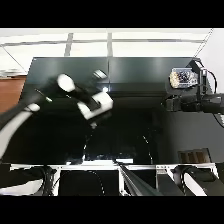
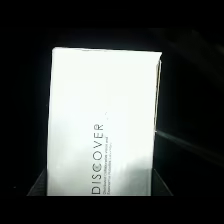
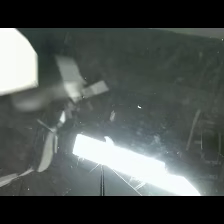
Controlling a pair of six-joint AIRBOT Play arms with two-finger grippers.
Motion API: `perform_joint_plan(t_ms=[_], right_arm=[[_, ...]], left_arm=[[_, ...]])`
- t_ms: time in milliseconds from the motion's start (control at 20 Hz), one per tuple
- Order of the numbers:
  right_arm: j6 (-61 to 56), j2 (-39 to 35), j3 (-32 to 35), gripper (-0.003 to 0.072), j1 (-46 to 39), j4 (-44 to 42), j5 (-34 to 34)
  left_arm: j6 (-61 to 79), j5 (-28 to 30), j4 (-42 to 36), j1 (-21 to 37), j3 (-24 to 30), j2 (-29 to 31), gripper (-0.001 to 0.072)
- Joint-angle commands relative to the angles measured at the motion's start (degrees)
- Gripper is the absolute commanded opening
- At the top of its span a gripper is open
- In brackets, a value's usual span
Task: Fold the box and place the chain.
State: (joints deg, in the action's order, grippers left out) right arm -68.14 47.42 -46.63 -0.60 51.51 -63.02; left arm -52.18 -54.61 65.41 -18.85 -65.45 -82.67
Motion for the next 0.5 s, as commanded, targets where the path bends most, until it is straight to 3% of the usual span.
perform_joint_plan(t_ms=[0, 100, 200, 300, 450], right_arm=[[-0.6, 0.0, 0.0, 0.0019, 0.0, 0.0, 0.6], [-0.6, 0.0, 0.0, 0.0019, 0.0, -0.3, 0.8], [-0.6, 0.0, 0.0, 0.0019, 0.0, -0.5, 1.2], [-1.3, 0.0, 0.0, 0.0019, 0.0, -0.6, 1.6], [-4.4, 0.0, 0.0, 0.0019, 0.0, -0.9, 1.8]], left_arm=[[-9.7, 3.7, 2.1, 20.9, -5.5, -1.0, 0.0405], [-10.0, 4.6, 2.1, 30.3, -13.4, -6.3, 0.0404], [-10.0, 1.7, 1.7, 35.5, -24.0, -13.7, 0.0404], [-10.0, 1.2, 2.4, 37.1, -32.8, -20.7, 0.0404], [-15.0, 2.8, 15.3, 36.4, -42.0, -28.8, 0.0405]])
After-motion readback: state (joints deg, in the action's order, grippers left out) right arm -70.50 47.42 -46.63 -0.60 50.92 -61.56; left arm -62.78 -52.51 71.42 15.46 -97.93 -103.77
